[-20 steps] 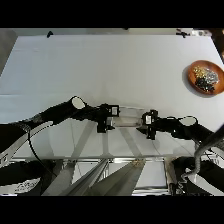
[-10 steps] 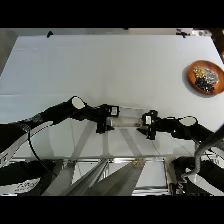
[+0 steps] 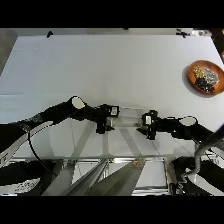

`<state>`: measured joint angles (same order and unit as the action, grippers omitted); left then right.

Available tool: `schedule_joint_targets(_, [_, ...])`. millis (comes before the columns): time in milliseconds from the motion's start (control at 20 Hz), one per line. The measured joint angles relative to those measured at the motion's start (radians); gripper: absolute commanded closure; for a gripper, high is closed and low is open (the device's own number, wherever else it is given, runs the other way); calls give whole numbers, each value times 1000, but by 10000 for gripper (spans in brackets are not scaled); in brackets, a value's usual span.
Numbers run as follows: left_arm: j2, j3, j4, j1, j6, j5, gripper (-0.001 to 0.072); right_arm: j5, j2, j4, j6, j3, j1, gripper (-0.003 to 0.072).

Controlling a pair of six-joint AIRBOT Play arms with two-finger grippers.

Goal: Fold the box and place the chain.

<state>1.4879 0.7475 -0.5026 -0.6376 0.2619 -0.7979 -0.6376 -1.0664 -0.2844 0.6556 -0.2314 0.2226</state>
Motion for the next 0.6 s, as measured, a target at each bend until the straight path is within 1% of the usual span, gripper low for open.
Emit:
schedule_joint_targets(150, [0, 0, 0, 0, 0, -3, 356, -6, 0, 0, -2, 0, 0, 275])
schedule_joint_targets(200, [0, 0, 0, 0, 0, -3, 356, -10, 0, 0, -3, 0, 0, 150])
schedule_joint_targets(250, [0, 0, 0, 0, 0, -8, 356, -11, 0, 1, -10, 1, 0, -20])
schedule_joint_targets(400, [0, 0, 1, -1, 0, -11, 356, -14, 13, 0, -48, 0, 0, -13])
schedule_joint_targets(600, [0, 0, 9, -1, -2, -5, 356, -22, 85, -6, -103, 0, 0, -13])
